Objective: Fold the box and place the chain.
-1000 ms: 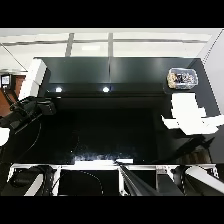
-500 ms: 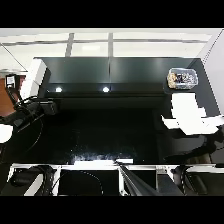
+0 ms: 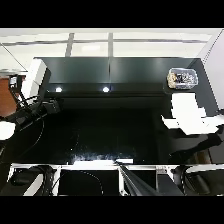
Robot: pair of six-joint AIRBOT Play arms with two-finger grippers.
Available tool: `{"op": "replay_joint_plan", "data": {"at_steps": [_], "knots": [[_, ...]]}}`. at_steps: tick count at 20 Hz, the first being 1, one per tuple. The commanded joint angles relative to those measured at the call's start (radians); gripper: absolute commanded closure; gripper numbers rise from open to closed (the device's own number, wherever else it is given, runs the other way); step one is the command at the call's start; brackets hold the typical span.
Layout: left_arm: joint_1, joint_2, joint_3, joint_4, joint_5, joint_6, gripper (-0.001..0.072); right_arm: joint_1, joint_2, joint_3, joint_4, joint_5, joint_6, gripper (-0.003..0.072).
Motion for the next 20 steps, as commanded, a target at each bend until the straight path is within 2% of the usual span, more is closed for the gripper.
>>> {"op": "replay_joint_plan", "data": {"at_steps": [1, 2, 3, 4, 5, 7, 8, 13, 20], "knots": [[0.0, -0.003, 0.0, -0.012, 0.003, -0.001, 0.0007, 0.025, -0.014, 0.01, -0.036, 0.028, 0.001, 0.0014], [0.0, -0.003, 0.0, -0.013, 0.002, -0.001, 0.0006, 0.024, -0.014, 0.01, -0.023, 0.026, -0.001, 0.0218], [0.0, -0.003, 0.0, -0.012, 0.003, -0.001, 0.0007, 0.024, -0.014, 0.01, -0.017, 0.027, -0.017, 0.0361], [0.0, -0.003, 0.0, -0.013, 0.002, -0.001, 0.0007, 0.024, -0.014, 0.01, -0.009, 0.038, -0.036, 0.0455], [0.0, -0.003, 0.0, -0.013, 0.002, -0.001, 0.0007, 0.024, -0.014, 0.01, 0.003, 0.059, -0.049, 0.0504], [0.0, -0.003, 0.0, -0.013, 0.002, -0.001, 0.0007, 0.027, -0.009, 0.009, 0.033, 0.095, -0.047, 0.0508], [0.0, -0.003, 0.0, -0.013, 0.001, -0.001, 0.0007, 0.034, -0.002, 0.009, 0.035, 0.1, -0.047, 0.0636], [0.0, -0.003, 0.0, -0.036, -0.002, -0.001, 0.0007, 0.12, 0.06, -0.029, 0.035, 0.079, -0.076, 0.0638], [0.0, -0.003, 0.0, -0.037, -0.012, 0.0, 0.0007, 0.275, 0.272, -0.209, 0.042, -0.058, -0.094, 0.0641]]}}
